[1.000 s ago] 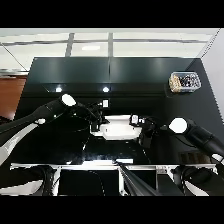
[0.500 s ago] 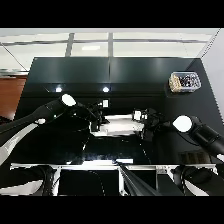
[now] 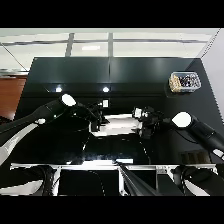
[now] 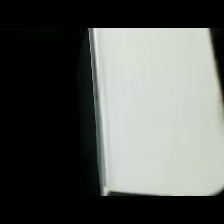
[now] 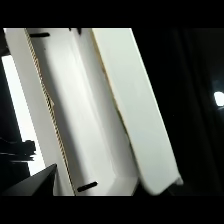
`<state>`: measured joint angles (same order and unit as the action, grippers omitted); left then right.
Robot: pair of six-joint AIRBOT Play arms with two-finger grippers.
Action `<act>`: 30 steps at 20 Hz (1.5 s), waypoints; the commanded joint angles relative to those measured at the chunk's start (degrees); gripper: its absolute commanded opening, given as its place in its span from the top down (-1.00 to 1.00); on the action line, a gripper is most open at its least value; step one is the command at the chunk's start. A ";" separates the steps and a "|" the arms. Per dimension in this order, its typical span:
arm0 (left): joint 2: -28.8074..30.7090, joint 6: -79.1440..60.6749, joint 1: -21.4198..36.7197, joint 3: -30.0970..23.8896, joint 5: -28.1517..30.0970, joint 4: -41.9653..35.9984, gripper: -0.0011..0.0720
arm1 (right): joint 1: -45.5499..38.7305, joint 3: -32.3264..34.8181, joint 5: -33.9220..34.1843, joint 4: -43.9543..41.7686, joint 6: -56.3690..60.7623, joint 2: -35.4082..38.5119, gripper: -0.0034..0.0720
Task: Fold the box and place the chain.
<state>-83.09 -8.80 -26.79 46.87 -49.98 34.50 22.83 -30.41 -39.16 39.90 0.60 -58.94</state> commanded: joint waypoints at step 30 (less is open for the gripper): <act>-0.04 1.92 -0.02 -0.02 0.02 0.00 0.90 | -0.61 0.68 -2.08 -2.93 -12.09 -10.56 -0.96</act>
<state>-83.09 -6.85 -26.79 46.87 -49.95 34.50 22.20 -29.78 -41.65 37.76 -10.63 -69.01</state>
